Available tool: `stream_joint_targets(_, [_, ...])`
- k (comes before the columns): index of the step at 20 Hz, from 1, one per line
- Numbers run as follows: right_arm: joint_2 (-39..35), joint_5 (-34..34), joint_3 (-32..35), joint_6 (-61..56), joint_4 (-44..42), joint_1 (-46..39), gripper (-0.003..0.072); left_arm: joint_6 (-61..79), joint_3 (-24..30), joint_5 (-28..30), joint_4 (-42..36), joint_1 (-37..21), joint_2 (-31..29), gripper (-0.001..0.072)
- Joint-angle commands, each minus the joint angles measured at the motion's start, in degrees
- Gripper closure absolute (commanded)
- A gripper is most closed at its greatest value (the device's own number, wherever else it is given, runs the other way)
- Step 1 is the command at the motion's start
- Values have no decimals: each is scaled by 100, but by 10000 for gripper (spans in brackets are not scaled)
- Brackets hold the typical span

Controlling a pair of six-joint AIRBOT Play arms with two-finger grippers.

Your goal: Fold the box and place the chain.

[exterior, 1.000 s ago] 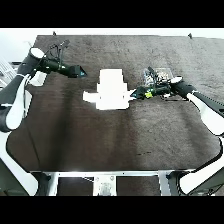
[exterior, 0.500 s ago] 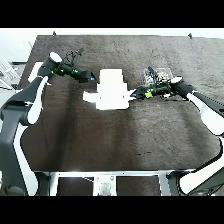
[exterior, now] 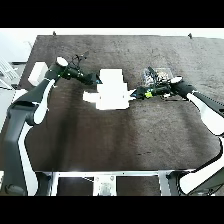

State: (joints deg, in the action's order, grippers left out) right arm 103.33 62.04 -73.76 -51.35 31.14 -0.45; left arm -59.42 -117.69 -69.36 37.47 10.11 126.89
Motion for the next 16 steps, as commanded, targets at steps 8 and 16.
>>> stream_joint_targets(8, [0,-13,-2,0,-2,2,680,247,-7,55,-374,127,153,338])
stream_joint_targets(16, [0,-13,-2,20,0,2,680,422,-4,-116,-597,125,299,361])
